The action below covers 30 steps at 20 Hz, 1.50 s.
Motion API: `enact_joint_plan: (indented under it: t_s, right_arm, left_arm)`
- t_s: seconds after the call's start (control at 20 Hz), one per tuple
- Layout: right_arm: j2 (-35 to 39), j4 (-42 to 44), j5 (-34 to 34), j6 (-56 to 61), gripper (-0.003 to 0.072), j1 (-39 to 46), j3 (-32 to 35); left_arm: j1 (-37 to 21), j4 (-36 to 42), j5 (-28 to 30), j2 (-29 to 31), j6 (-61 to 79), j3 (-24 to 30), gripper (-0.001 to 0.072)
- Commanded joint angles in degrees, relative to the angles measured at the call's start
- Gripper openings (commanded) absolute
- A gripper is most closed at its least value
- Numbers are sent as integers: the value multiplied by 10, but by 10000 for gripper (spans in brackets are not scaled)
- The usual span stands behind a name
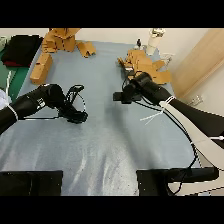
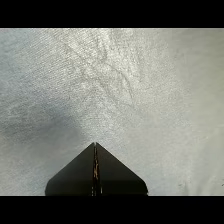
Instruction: Fold the box.
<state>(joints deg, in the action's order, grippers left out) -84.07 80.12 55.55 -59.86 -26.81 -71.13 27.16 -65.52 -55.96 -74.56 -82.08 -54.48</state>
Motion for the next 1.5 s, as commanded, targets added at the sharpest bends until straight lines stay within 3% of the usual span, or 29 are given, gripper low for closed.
enact_joint_plan:
  t_s: [0.0, 0.25, 0.3, 0.35, 0.5, 0.6, 0.85, 1.15, 1.45]
  right_arm:
    - [1, 13, 28, -24, 4, 36, -3]
    - [1, 22, 70, -63, 4, 71, -8]
    - [1, 19, 80, -74, 34, 92, -16]
    - [1, 21, 89, -89, 232, 124, -30]
    - [-4, 46, 73, -138, 292, 249, -74]
    - [-28, 112, 39, -199, 293, 345, -107]
    - [-158, 382, -30, -360, 305, 526, -208]
    - [-289, 395, -53, -378, 302, 542, -336]
    - [-347, 397, -64, -392, 299, 513, -415]
  left_arm:
    - [0, 0, 0, 0, 0, 0, 11]
    - [0, 0, 0, 0, 0, 0, 11]
    - [0, 0, 0, 0, 0, 0, 11]
    - [0, 0, 0, 0, 0, 0, 11]
    - [-1, -3, 0, 0, 27, 0, 11]
    - [-1, -2, 0, 0, 29, 0, 11]
    - [0, -2, 35, 0, 28, 0, 11]
    - [0, 17, 48, 0, 28, 0, 11]
    - [0, 30, 95, 0, 28, 0, 11]
